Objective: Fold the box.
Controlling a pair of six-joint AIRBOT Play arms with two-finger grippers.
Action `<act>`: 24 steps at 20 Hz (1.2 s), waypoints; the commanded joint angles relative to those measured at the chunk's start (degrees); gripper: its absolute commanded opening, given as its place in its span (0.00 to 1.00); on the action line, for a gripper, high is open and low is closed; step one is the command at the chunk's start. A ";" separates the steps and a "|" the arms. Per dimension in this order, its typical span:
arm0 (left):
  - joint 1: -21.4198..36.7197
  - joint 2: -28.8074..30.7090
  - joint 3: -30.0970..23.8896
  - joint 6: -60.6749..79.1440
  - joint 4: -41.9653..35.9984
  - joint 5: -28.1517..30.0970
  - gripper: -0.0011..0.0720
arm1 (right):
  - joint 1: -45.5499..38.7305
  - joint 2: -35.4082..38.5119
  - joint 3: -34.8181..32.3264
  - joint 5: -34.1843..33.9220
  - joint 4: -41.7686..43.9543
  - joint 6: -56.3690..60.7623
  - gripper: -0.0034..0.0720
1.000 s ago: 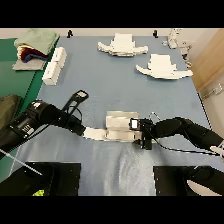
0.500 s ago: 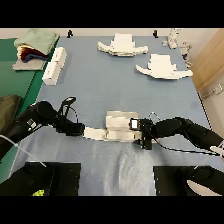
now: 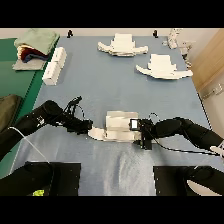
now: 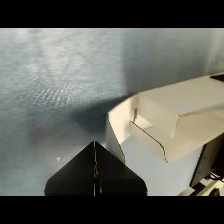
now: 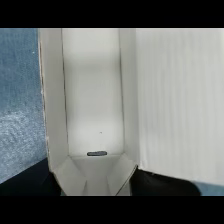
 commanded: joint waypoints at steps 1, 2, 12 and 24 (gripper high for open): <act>0.09 2.75 -0.04 1.07 -1.86 -0.57 0.03 | 0.00 0.02 0.04 0.15 0.00 0.09 0.73; 0.07 3.17 -0.09 1.05 -1.88 -1.09 0.03 | 0.00 0.02 0.04 0.15 0.00 0.09 0.73; 0.04 3.08 -5.55 4.31 -9.84 2.80 0.03 | 0.00 0.02 0.04 0.15 0.00 0.09 0.73; 0.07 3.06 -4.94 8.76 -17.90 2.21 0.64 | 0.00 0.02 0.04 0.15 0.00 0.09 0.73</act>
